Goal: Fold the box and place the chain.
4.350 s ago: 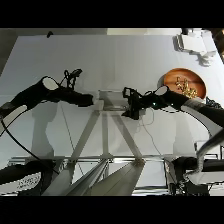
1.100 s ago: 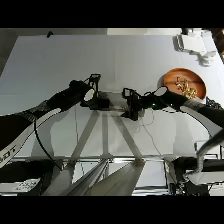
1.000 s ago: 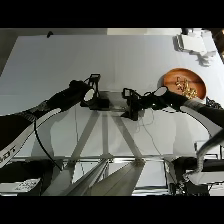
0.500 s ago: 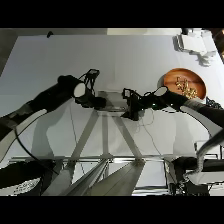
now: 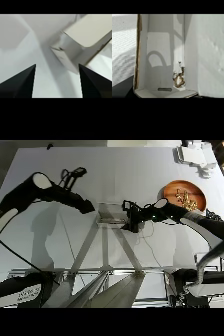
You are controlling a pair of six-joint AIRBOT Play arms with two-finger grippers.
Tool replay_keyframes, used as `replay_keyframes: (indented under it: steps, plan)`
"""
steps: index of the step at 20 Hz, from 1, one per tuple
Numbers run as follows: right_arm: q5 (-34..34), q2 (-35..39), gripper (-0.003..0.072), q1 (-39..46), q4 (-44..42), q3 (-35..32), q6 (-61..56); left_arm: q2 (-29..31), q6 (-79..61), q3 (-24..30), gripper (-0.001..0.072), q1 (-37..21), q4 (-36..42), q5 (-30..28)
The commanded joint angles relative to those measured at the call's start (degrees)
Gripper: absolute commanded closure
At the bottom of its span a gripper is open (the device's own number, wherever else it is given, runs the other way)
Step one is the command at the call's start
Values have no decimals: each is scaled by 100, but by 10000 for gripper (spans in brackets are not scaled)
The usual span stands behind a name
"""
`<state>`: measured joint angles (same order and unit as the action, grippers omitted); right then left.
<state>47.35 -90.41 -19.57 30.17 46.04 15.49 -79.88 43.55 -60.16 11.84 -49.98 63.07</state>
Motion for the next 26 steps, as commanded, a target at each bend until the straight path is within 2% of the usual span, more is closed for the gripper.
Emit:
replay_keyframes:
  steps: [1, 3, 4, 6, 12, 16, 26]
  plan:
    - [0, 4, 212, 0, -4, 2, 0, -378, -3204, 4, 51, -619, 841, 306]
    - [0, 4, 212, 0, -4, 2, 2, -787, -4706, 7, 48, -619, 852, 680]
    - [0, 4, 212, 0, -4, 2, 2, -999, -5342, 7, 12, -599, 960, 850]
    - [0, 4, 212, 0, -4, 2, 0, -1344, -6063, 7, 13, -564, 1379, 1032]
    - [0, 4, 212, 0, -4, 0, 0, -1574, -7466, 35, 13, -422, 1547, 946]
    - [0, 4, 212, 0, -4, 2, 0, -1576, -7571, 201, 12, -420, 1810, 870]
    - [0, 4, 212, 0, -4, 2, 0, -1587, -7532, 243, 12, -267, 1808, 876]
